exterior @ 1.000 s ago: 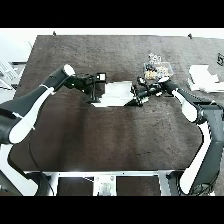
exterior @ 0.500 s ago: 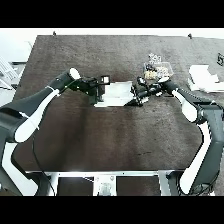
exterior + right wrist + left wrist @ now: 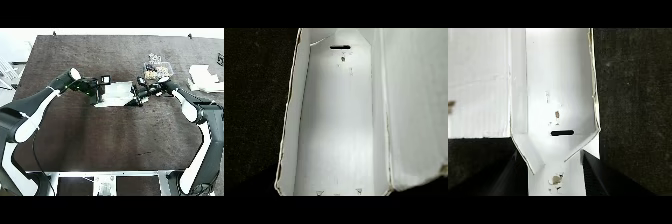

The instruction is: Fold the box and place the chain.

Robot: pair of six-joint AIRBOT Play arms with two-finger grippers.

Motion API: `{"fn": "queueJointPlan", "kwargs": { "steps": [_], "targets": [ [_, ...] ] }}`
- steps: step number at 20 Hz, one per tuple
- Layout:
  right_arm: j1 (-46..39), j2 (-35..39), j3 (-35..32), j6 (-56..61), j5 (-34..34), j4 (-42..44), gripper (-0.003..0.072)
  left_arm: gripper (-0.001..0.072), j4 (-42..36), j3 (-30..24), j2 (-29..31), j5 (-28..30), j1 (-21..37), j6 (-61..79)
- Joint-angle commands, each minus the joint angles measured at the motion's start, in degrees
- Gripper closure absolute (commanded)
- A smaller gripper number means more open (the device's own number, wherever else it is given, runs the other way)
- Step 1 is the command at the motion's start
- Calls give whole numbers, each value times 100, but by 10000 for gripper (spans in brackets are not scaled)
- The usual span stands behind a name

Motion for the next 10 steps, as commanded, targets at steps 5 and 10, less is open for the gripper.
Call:
{"fn": "queueJointPlan", "kwargs": {
  "steps": [5, 10],
  "targets": [
    [7, 2, -2, 2, 2, 2, 320, 247, -258, -2, -39, 2, -2, -9],
    [7, 2, -2, 2, 2, 2, 321, 374, -282, -2, -83, -2, -2, -11]
  ]
}}
